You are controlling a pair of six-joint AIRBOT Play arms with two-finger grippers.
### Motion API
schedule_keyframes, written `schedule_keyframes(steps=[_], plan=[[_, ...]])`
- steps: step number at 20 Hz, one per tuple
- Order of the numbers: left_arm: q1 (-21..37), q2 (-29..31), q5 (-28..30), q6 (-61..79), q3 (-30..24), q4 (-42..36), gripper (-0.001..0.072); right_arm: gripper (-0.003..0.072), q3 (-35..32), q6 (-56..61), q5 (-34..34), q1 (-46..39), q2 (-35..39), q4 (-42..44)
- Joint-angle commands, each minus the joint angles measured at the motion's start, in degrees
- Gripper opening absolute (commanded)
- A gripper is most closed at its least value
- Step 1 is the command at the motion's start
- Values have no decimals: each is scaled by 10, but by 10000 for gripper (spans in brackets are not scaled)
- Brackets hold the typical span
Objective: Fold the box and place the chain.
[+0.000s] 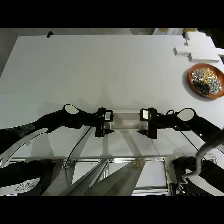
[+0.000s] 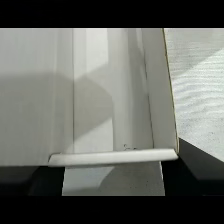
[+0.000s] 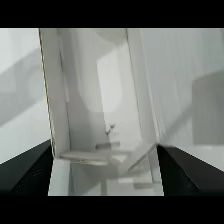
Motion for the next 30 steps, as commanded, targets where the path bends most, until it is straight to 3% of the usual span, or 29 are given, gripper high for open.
schedule_keyframes(steps=[1,3,5,9,11,13,17,21,23,26,30], plan=[[0,0,-2,0,0,1,203,650,0,145,25,0,56,-153],[0,0,-2,0,0,1,203,635,0,205,57,0,92,-213],[0,0,-2,0,0,1,203,388,0,266,95,0,138,-243],[0,0,-2,0,0,1,203,17,0,284,182,0,223,-214],[0,0,-2,0,0,1,203,17,0,283,200,0,236,-136],[0,0,-2,0,0,1,203,16,0,268,173,0,229,-33],[0,0,-2,0,0,1,203,16,0,198,15,1,164,207],[0,0,-2,0,0,1,203,16,0,173,-125,1,39,340],[0,0,-2,0,0,1,203,16,0,183,-166,1,-14,371],[0,0,-2,0,0,1,203,16,0,202,-172,1,-59,369],[0,0,-2,0,0,1,203,16,0,291,-161,0,-62,277]])
